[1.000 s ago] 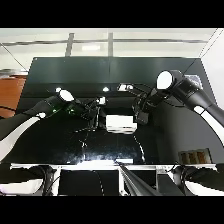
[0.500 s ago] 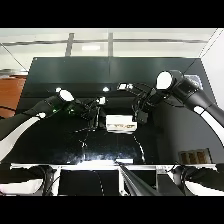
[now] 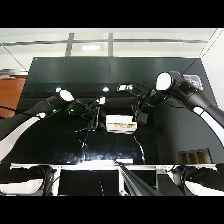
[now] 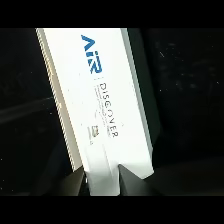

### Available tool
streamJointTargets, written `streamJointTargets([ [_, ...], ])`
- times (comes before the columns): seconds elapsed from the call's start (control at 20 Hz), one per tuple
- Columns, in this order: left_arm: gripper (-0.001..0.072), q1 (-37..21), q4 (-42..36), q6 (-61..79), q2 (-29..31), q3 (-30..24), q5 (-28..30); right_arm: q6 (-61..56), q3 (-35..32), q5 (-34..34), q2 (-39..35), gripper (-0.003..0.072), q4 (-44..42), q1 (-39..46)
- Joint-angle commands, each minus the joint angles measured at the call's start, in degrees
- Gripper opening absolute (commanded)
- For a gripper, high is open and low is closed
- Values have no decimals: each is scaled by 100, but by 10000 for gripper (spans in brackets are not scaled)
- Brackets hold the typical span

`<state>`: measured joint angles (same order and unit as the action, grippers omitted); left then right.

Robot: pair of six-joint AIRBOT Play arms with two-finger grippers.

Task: Fold the box and place the chain.

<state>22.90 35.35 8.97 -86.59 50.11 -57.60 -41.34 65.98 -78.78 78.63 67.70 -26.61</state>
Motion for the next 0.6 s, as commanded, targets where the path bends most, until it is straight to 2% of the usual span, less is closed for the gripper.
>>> streamJointTargets([
  [0.0, 459, 4, 2, -2, -4, -2, -2, -7, -15, 28, 2, 226, 11, -94],
  [0.55, 458, 4, 2, -2, -4, -2, 0, -9, -70, 92, 2, 226, 33, -131],
])
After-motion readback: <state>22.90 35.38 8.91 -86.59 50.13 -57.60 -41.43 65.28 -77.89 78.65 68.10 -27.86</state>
